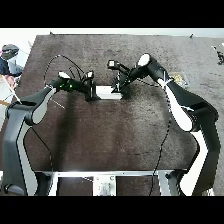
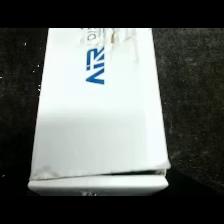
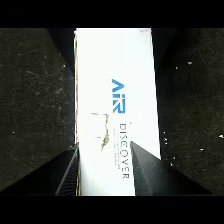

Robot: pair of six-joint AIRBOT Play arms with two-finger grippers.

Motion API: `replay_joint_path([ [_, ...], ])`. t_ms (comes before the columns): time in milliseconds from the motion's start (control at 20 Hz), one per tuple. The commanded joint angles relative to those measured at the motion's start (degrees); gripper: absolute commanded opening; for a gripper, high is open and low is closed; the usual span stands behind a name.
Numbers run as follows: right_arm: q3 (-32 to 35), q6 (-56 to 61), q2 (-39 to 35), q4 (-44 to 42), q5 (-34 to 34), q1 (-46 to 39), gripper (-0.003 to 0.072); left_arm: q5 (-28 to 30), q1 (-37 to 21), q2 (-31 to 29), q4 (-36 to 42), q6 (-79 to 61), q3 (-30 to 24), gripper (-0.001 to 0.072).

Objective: Fold the box and place the chain.

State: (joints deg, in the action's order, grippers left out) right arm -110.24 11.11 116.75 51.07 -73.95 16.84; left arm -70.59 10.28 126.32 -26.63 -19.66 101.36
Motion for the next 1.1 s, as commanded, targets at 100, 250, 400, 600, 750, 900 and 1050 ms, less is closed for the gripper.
replay_joint_path([
  [100,-0.1,0.0,-0.5,-7.2,-0.9,-1.5,0.0357,0.1,0.0,0.0,0.1,0.1,0.0,0.0409],
  [250,-0.1,-0.4,-1.4,-11.1,-0.9,-2.5,0.0357,0.1,0.0,0.0,0.1,0.1,0.0,0.0409],
  [400,-0.1,-1.0,-1.6,-11.6,-1.1,-2.6,0.0354,0.1,0.0,0.0,0.1,0.1,0.0,0.0409],
  [600,0.0,2.3,-1.3,-11.7,0.4,-2.6,0.0012,0.1,0.0,0.0,0.1,0.1,0.0,0.0409],
  [750,0.0,4.2,0.9,-11.7,0.6,-2.6,0.0012,0.1,0.0,0.0,0.1,0.1,0.0,0.0409],
  [900,0.0,5.2,3.8,-11.7,-2.9,-2.6,0.0012,0.1,0.0,0.0,0.1,0.1,0.0,0.0409],
  [1050,0.0,5.4,5.5,-11.6,-5.6,-2.6,0.0012,0.1,0.0,0.0,0.1,0.1,0.0,0.0409],
])
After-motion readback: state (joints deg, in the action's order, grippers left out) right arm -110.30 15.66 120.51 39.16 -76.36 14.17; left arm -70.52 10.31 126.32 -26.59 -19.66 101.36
